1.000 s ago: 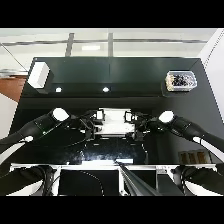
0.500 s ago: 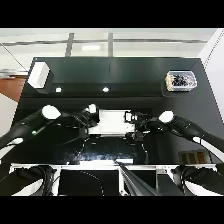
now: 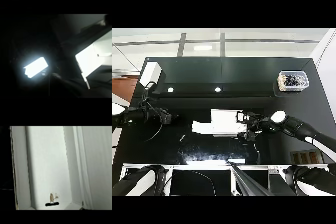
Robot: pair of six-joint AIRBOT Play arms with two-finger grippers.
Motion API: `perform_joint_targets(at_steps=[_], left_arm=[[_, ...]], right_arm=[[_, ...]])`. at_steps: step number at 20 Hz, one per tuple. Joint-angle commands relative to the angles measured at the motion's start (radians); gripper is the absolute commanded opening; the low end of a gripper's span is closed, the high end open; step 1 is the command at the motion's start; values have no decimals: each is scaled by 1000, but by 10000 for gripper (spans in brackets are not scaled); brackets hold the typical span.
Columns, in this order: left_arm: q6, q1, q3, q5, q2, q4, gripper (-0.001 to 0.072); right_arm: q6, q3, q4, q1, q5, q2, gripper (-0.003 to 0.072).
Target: Fold the box and place the chain.
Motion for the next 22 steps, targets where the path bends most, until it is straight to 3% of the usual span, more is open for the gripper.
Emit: perform_joint_targets(at_steps=[1,4,7,11,15,21,22], left_arm=[[-356,69,-34,-65,-93,-76,29],[-358,14,-34,-156,-259,-121,29],[-301,-56,-34,-149,-372,-188,27],[-290,-169,-34,-20,-389,-239,26],[-290,-259,-34,41,-389,-238,26],[-320,-279,-29,35,-388,-239,29],[-319,-279,-22,22,-386,-239,82]], right_arm=[[0,0,0,1,0,-1,572],[0,0,0,1,0,-1,572],[0,0,0,1,0,-1,572],[0,0,0,1,0,-1,572],[0,0,0,1,0,-1,572],[0,0,0,1,0,-1,572],[0,0,0,1,0,-1,572]])
